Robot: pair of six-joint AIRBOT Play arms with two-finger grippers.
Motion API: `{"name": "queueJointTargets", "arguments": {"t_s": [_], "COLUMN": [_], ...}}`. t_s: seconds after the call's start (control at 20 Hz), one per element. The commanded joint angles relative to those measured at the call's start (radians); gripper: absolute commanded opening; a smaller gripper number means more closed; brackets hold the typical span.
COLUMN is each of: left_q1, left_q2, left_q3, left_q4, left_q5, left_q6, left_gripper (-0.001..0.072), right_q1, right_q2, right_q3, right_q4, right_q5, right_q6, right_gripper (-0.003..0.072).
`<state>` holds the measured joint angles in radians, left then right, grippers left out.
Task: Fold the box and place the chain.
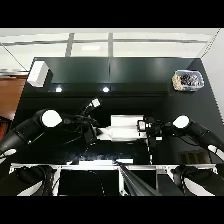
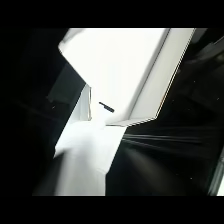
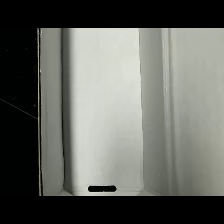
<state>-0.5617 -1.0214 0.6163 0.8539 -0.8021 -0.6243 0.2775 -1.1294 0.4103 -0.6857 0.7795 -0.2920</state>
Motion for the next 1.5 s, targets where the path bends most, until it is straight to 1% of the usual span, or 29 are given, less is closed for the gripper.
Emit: {"name": "queueJointTargets", "arguments": {"t_s": [0.0, 0.1, 0.15, 0.25, 0.5, 0.7, 0.75, 0.8, 0.85, 0.9, 0.95, 1.2, 1.25, 1.35, 1.45], "left_q1": [0.003, 0.003, 0.003, -0.010, -0.107, -0.132, -0.133, -0.135, -0.135, -0.135, -0.135, -0.135, -0.135, -0.135, -0.135], "left_q2": [0.003, -0.032, -0.051, -0.080, -0.140, -0.153, -0.153, -0.153, -0.153, -0.153, -0.153, -0.158, -0.164, -0.187, -0.219], "left_q3": [-0.057, -0.057, -0.057, -0.054, -0.025, -0.026, -0.025, -0.025, -0.025, -0.026, -0.026, -0.026, -0.026, -0.026, -0.025], "left_q4": [-0.024, -0.025, -0.026, -0.030, -0.029, -0.045, -0.063, -0.084, -0.097, -0.113, -0.129, -0.202, -0.225, -0.267, -0.345], "left_q5": [0.122, 0.177, 0.169, 0.164, 0.176, 0.185, 0.192, 0.200, 0.200, 0.199, 0.196, 0.198, 0.197, 0.206, 0.237], "left_q6": [0.223, 0.325, 0.411, 0.479, 0.491, 0.490, 0.490, 0.491, 0.490, 0.490, 0.490, 0.490, 0.491, 0.491, 0.494], "left_gripper": [0.0715, 0.0708, 0.0703, 0.0703, 0.0691, 0.0688, 0.0659, 0.0569, 0.0496, 0.0390, 0.0331, 0.0328, 0.0266, 0.0265, 0.0265], "right_q1": [0.001, 0.001, 0.001, 0.001, 0.001, 0.001, 0.001, 0.001, 0.001, 0.001, 0.001, 0.001, 0.001, 0.001, 0.001], "right_q2": [0.000, 0.000, 0.000, 0.000, 0.000, 0.000, 0.000, 0.000, 0.000, 0.000, 0.000, 0.000, 0.000, 0.000, 0.000], "right_q3": [0.000, 0.000, 0.000, 0.000, 0.000, 0.000, 0.000, 0.000, 0.000, 0.000, 0.000, 0.000, 0.000, 0.000, 0.000], "right_q4": [0.001, 0.003, 0.004, 0.004, 0.004, 0.004, 0.004, 0.004, 0.004, 0.004, 0.004, 0.004, 0.004, 0.004, 0.004], "right_q5": [-0.001, -0.002, -0.002, -0.002, -0.002, -0.002, -0.002, -0.002, -0.002, -0.002, -0.002, -0.002, -0.002, -0.003, -0.006], "right_q6": [0.001, 0.001, 0.001, 0.003, 0.008, 0.008, 0.008, 0.008, 0.008, 0.008, 0.008, 0.011, 0.011, 0.011, 0.011], "right_gripper": [0.0472, 0.0472, 0.0472, 0.0471, 0.0471, 0.0471, 0.0472, 0.0471, 0.0472, 0.0471, 0.0472, 0.0471, 0.0472, 0.0472, 0.0472]}}
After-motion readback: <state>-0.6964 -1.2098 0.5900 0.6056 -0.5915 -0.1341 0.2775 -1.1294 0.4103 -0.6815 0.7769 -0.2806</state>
